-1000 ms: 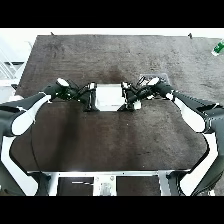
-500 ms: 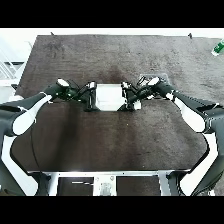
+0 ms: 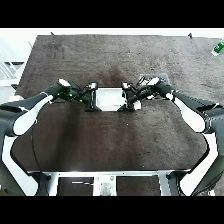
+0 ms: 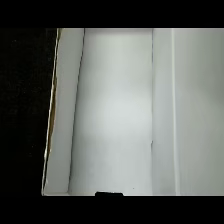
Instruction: Fold the box and place the chain.
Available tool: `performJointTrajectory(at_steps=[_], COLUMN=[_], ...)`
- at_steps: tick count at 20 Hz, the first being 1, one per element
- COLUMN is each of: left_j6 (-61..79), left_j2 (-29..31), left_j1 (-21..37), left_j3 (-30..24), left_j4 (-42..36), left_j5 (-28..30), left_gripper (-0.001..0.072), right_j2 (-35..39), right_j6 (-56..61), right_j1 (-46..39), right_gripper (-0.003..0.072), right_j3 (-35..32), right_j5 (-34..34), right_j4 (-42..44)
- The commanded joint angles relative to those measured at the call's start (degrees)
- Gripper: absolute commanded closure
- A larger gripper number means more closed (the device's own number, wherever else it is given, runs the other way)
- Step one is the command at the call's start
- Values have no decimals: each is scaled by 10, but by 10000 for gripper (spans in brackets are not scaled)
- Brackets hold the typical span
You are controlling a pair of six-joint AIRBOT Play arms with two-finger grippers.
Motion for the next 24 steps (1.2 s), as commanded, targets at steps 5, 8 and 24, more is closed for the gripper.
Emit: performJointTrajectory(at_steps=[5,8,24], left_j6=[-12,-13,-2], left_j2=[0,0,0], left_j1=[9,8,7], left_j3=[3,3,5], left_j4=[20,20,30], left_j5=[-4,-4,-14], left_gripper=[-3,-1,-1], right_j2=[0,0,0], right_j6=[1,1,1], right_j1=[0,0,0], right_gripper=[252,252,252], right_j3=[0,0,0], right_j5=[-2,-2,-2], right_j4=[1,1,1])
